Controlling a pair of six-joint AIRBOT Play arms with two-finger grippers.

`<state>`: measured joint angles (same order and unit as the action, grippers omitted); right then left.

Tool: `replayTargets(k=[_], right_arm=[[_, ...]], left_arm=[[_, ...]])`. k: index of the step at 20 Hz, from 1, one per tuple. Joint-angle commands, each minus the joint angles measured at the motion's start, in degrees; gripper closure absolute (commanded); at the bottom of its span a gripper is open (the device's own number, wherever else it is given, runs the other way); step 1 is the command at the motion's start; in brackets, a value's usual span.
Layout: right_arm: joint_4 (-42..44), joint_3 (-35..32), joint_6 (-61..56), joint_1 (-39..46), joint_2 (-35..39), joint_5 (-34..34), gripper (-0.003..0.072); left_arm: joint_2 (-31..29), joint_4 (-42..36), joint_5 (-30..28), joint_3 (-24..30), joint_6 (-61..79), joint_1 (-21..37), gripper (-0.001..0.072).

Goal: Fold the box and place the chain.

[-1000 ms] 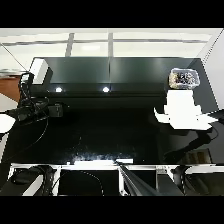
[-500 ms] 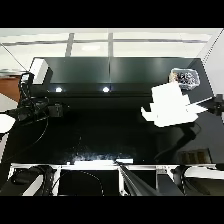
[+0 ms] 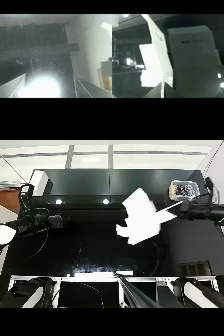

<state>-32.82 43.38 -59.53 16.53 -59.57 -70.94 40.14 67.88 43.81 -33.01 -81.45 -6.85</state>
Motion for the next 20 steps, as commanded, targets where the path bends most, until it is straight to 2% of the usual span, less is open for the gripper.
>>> replayTargets(k=[1, 4, 7, 10, 13, 16, 18, 20], right_arm=[[2.29, -9.49, -9.27, -14.01, 11.08, 16.11, 0.0646], [2.36, -15.08, -14.78, -25.57, 13.46, 26.49, 0.0646], [2.14, -17.66, -18.08, -34.77, 13.46, 35.5, 0.0646], [0.66, -18.95, -18.05, -39.34, 13.46, 36.89, 0.0646], [-4.26, -21.42, -17.86, -43.6, 13.46, 38.77, 0.0646], [-5.51, -22.38, -12.52, -48.85, 13.46, 44.63, 0.0646], [-5.55, -22.38, -11.15, -51.49, 13.46, 47.56, 0.0646], [-5.55, -22.38, -11.17, -52.06, 13.46, 47.74, 0.0646]], left_arm=[[1.36, -0.02, -0.37, 0.0, 0.02, -0.28, 0.0005], [3.45, -1.31, -1.64, 0.0, 0.07, -2.12, 0.0005], [5.95, -1.31, -4.22, 0.0, 0.07, -5.53, 0.0005], [8.33, -1.57, -4.61, 0.0, 0.04, -8.79, 0.0005], [11.72, -7.93, -3.61, -0.04, 0.04, -9.97, 0.0006], [15.74, -15.69, 0.92, -1.18, 1.25, -7.87, 0.0006], [19.06, -24.0, 6.19, -1.73, 10.38, -4.22, 0.0009], [23.37, -30.99, 11.93, -1.7, 24.04, 0.22, 0.0009]])
